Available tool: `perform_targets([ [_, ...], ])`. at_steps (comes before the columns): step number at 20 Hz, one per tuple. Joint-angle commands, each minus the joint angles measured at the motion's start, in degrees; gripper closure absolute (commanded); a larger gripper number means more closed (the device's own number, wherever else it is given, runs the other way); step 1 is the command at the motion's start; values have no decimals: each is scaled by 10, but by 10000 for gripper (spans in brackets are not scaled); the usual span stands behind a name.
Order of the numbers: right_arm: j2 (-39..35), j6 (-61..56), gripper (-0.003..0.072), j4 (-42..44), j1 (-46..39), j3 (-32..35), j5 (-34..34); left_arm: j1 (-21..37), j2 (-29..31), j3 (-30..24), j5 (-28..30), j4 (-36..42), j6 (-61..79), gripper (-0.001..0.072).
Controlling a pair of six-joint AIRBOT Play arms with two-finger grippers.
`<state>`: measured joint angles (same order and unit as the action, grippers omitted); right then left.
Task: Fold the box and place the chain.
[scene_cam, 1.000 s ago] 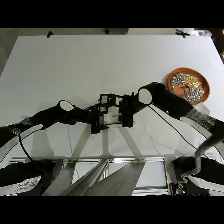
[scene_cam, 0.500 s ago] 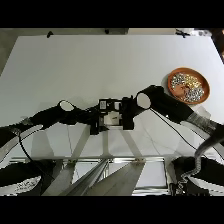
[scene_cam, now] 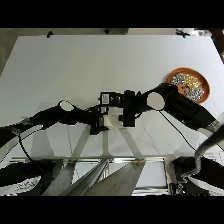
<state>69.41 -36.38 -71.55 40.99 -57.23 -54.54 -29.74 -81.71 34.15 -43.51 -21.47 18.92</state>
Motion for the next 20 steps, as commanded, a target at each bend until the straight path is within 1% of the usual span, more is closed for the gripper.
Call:
perform_targets([
  [1,-8,-11,209,0,1,2,13,0,0,0,2,0,0,501],
  [4,-8,-11,225,0,1,4,14,0,0,0,2,0,0,501],
  [7,-8,-6,225,-1,1,5,0,0,0,0,2,0,0,501],
  [9,-6,2,224,-1,1,12,4,0,0,0,2,0,0,501],
  [14,39,4,225,0,1,13,2,0,0,0,2,0,0,501],
  [16,46,5,229,0,1,13,5,0,0,0,2,0,0,501],
  [17,45,5,250,-1,1,13,9,0,0,0,2,0,0,501],
  [18,45,5,302,-3,1,13,12,0,0,0,2,0,0,501],
  [20,45,5,309,-5,1,13,14,0,0,0,2,0,0,501],
])
